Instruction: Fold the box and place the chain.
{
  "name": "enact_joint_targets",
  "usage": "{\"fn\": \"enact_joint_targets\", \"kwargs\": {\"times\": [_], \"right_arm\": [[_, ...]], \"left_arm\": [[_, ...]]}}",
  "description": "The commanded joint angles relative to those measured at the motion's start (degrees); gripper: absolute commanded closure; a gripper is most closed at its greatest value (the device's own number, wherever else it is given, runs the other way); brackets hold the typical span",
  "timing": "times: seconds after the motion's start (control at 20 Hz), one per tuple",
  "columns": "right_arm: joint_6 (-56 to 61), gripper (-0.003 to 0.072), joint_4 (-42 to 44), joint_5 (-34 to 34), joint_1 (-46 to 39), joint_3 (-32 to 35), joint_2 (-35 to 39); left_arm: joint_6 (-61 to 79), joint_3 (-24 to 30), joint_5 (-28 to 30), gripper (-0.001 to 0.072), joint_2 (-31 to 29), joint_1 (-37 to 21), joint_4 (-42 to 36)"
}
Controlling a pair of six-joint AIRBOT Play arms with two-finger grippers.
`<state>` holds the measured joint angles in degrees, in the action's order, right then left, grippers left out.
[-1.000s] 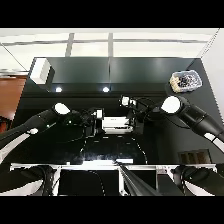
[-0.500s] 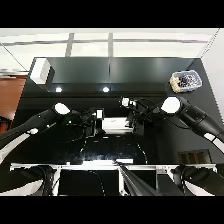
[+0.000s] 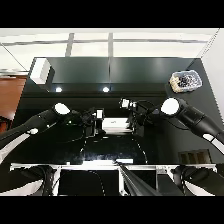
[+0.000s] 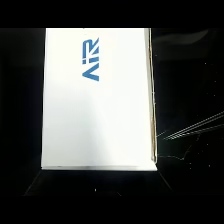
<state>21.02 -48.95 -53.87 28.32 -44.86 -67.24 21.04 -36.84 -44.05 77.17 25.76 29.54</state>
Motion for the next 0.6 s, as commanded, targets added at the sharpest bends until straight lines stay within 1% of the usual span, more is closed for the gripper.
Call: {"fn": "enact_joint_targets", "kwargs": {"times": [0.0, 0.15, 0.3, 0.4, 0.55], "right_arm": [[0.52, 0.0445, -0.17, 0.52, 0.00, 0.26, -0.39], [2.91, 0.0444, 0.20, 0.02, 0.02, 0.24, -0.39], [6.58, 0.0444, 3.10, -2.16, -0.04, -0.52, 1.09], [17.07, 0.0444, 3.15, -6.16, -0.85, -2.40, 3.28], [30.47, 0.0445, 4.35, -13.22, -4.87, -2.60, 5.68]], "left_arm": [[0.00, -0.02, 0.09, 0.0351, 0.02, -0.02, -0.02], [0.00, -0.02, 0.07, 0.0351, 0.02, -0.02, -0.02], [0.00, -0.02, 0.07, 0.0351, 0.02, -0.02, -0.02], [-0.02, -0.02, 0.07, 0.0350, 0.00, -0.02, -0.02], [-0.02, -0.02, 0.09, 0.0351, 0.02, -0.04, -0.02]]}}
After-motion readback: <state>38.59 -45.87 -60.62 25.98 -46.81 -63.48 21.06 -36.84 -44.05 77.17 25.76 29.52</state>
